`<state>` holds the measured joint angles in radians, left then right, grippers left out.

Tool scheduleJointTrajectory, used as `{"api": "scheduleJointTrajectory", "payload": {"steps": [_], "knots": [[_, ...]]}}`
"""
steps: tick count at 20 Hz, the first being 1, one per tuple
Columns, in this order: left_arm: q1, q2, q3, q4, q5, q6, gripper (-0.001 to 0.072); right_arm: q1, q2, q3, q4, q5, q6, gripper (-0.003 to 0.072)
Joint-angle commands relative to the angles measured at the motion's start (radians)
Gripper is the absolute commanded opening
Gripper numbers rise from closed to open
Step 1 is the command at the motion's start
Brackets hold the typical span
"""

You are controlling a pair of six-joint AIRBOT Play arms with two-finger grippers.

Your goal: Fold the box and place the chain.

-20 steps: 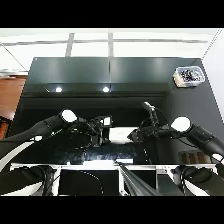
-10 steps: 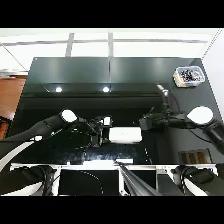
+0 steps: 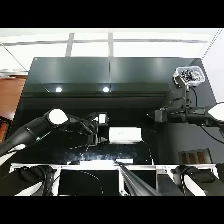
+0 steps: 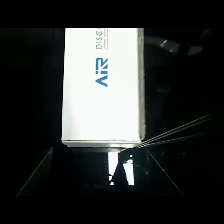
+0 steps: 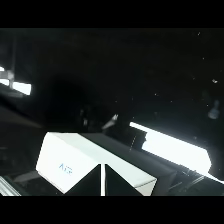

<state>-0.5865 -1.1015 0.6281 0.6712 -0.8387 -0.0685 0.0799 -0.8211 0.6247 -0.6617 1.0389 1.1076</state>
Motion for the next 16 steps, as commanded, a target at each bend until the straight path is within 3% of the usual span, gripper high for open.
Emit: {"api": "scheduleJointTrajectory", "payload": {"steps": [1,9,16], "knots": [[-0.031,0.049,0.038,0.061,-0.033,-0.24,0.0708,-0.016,0.002,0.001,-0.005,-0.036,-0.002,0.0034],[-0.163,-0.252,0.308,0.062,-0.033,-0.299,0.0708,-0.016,0.002,0.001,-0.003,-0.08,-0.001,0.0034],[-0.232,-0.297,0.318,0.122,0.014,-0.276,0.0708,-0.015,0.002,0.001,-0.004,-0.106,-0.002,0.0034]]}}
